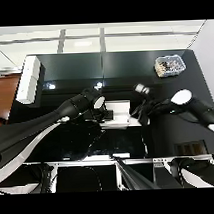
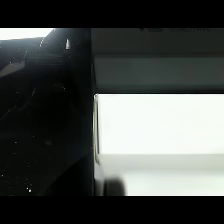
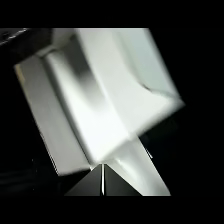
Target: Fold the box and place the chain.
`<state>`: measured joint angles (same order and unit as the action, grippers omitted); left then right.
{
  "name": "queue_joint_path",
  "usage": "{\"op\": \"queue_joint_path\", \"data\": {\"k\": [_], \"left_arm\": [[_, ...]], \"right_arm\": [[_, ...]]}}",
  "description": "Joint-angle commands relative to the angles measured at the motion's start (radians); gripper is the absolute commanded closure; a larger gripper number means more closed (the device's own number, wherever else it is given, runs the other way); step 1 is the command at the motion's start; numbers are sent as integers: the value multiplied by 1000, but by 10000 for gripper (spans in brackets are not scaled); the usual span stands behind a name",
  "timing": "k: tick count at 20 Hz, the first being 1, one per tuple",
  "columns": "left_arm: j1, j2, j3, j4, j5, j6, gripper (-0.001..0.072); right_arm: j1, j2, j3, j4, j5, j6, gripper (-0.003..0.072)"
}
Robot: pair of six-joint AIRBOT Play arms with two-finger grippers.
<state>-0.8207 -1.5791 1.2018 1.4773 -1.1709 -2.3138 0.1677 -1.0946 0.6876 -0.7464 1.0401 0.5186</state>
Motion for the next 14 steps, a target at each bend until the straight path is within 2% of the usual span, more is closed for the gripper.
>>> {"op": "queue_joint_path", "data": {"k": [1, 4, 6, 8, 11, 14], "left_arm": [[1, -1, 0, 3, -4, 2, 683], [1, -1, 0, 3, -4, 2, 683], [1, -1, 0, 3, -5, 2, 682], [0, -1, 0, 3, -4, 2, 682], [1, -1, 0, 3, -4, 2, 682], [1, -1, 0, 3, -5, 2, 683]], "right_arm": [[-259, 87, 52, -230, 192, 571, 672], [-520, 50, -66, -184, 127, 761, 672], [-575, -13, -152, -30, 125, 718, 672], [-510, -93, -197, 60, 119, 623, 672], [-341, -219, -194, 159, 73, 592, 672], [-217, -249, -140, 255, 98, 472, 672]]}}
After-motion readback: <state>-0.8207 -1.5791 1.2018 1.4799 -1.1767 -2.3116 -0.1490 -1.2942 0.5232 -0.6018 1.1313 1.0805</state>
